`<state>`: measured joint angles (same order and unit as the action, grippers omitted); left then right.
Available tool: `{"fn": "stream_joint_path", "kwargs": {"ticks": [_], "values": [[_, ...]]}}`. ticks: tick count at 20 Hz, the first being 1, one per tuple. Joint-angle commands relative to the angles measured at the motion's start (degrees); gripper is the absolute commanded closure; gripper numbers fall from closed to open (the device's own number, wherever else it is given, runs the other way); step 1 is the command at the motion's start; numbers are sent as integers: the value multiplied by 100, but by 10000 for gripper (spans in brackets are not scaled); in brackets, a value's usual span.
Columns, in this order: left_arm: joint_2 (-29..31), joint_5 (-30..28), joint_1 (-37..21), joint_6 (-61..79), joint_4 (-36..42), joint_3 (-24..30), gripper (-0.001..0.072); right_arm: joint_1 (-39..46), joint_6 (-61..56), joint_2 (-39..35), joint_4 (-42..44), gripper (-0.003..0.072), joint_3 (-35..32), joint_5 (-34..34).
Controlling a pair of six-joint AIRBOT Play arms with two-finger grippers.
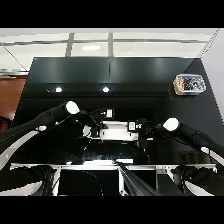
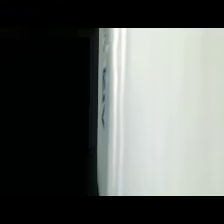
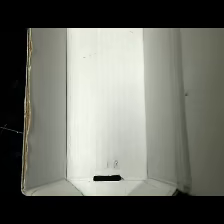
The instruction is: Fold the box and place the chain.
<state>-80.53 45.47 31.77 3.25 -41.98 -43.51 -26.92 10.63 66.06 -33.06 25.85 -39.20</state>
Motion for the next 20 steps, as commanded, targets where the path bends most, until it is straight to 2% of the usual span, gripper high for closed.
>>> {"fn": "stream_joint_path", "kwargs": {"ticks": [1,11,12,13,16,17,19,20], "values": [[-4,-4,2,-4,4,4,679,0,122,111,120,-15,-4,87],[-4,-4,2,-4,4,4,679,0,131,129,155,14,2,111],[-4,-2,2,-7,7,4,679,0,131,127,153,34,2,111],[-4,-2,2,-9,7,4,679,0,131,129,155,233,2,111],[11,-2,2,-96,2,-7,673,0,131,127,153,250,2,111],[57,9,2,-120,-2,-7,621,0,131,127,153,250,2,109],[251,127,-2,-332,-9,-9,351,0,133,127,151,251,2,105],[415,267,-9,-605,-105,-9,281,0,142,127,144,251,2,87]]}}
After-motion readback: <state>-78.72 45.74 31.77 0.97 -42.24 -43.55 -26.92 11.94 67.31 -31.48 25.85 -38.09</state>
